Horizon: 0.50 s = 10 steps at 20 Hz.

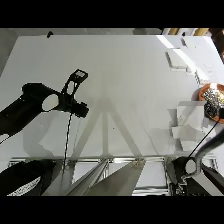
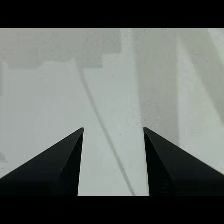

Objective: Fold the box and place the chain.

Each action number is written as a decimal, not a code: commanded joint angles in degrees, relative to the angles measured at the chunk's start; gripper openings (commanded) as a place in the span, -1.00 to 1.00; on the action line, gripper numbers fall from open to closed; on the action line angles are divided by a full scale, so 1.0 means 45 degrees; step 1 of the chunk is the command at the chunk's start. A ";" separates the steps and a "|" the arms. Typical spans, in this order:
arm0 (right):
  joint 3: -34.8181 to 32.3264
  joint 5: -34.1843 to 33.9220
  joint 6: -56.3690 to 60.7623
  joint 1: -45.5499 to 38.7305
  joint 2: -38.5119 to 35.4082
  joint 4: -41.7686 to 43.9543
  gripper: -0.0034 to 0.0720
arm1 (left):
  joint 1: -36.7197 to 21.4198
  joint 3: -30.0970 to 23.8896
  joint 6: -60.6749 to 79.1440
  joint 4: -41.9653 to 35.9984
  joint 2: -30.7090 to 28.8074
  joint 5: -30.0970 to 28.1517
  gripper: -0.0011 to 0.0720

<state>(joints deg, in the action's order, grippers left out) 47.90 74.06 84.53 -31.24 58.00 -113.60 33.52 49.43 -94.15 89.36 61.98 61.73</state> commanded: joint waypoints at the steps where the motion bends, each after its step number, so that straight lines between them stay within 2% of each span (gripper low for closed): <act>1: 0.0112 -0.1375 -0.3541 -0.2715 0.0617 0.2516 0.50 | -0.0010 -0.0005 0.0005 0.0005 0.0000 0.0000 0.16; 3: 0.0112 -0.1384 -0.4537 -0.2953 0.1268 0.2225 0.65 | -0.0010 -0.0005 0.0005 0.0005 0.0000 0.0000 0.16; 10: 0.0107 -0.1948 -0.6581 -0.3468 0.2633 0.2186 0.60 | -0.0010 -0.0005 0.0005 0.0005 -0.0005 0.0000 0.16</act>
<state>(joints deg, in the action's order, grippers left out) 48.34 66.43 59.61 -45.87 67.05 -104.49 33.52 49.43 -94.15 89.36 61.98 61.73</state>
